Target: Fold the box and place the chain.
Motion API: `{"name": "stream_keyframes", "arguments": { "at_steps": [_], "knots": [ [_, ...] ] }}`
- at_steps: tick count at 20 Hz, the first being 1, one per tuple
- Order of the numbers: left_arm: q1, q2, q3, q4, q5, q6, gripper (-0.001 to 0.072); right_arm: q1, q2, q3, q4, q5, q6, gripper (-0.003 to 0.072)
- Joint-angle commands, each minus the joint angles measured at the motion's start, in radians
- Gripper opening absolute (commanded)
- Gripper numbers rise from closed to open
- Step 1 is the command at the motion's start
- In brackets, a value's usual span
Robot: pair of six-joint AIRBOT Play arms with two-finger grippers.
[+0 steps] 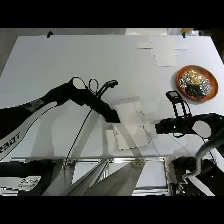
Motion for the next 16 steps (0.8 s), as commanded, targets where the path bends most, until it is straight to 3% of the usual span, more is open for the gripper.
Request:
{"name": "stream_keyframes", "arguments": {
  "at_steps": [1, 2, 5, 7, 9, 10, 15, 16],
  "knots": [
    [-0.040, -0.034, -0.001, -0.060, -0.006, 0.086, 0.0617, 0.001, 0.001, -0.001, 0.000, -0.015, 0.000, 0.0018],
    [-0.054, -0.039, -0.001, -0.039, -0.006, 0.087, 0.0587, 0.001, 0.001, -0.001, 0.000, -0.022, 0.000, 0.0018],
    [-0.069, -0.049, -0.001, 0.008, 0.002, 0.087, 0.0312, 0.001, 0.001, -0.001, 0.000, -0.023, 0.000, 0.0018],
    [-0.048, -0.047, -0.001, 0.011, 0.001, 0.087, 0.0203, 0.001, 0.001, -0.001, 0.000, -0.023, 0.000, 0.0018],
    [-0.023, -0.041, -0.001, 0.013, -0.003, 0.116, 0.0035, 0.001, 0.001, -0.001, 0.000, -0.023, 0.000, 0.0018],
    [-0.013, -0.036, 0.000, 0.013, -0.003, 0.145, 0.0002, 0.001, 0.001, -0.001, 0.000, -0.023, 0.000, 0.0018],
    [-0.021, -0.023, 0.000, 0.012, -0.001, 0.351, 0.0000, 0.001, 0.001, 0.000, 0.002, -0.025, -0.002, 0.0024],
    [-0.027, -0.023, 0.000, 0.012, 0.003, 0.390, 0.0000, 0.001, 0.001, 0.000, 0.002, -0.026, -0.002, 0.0092]
  ]
}}
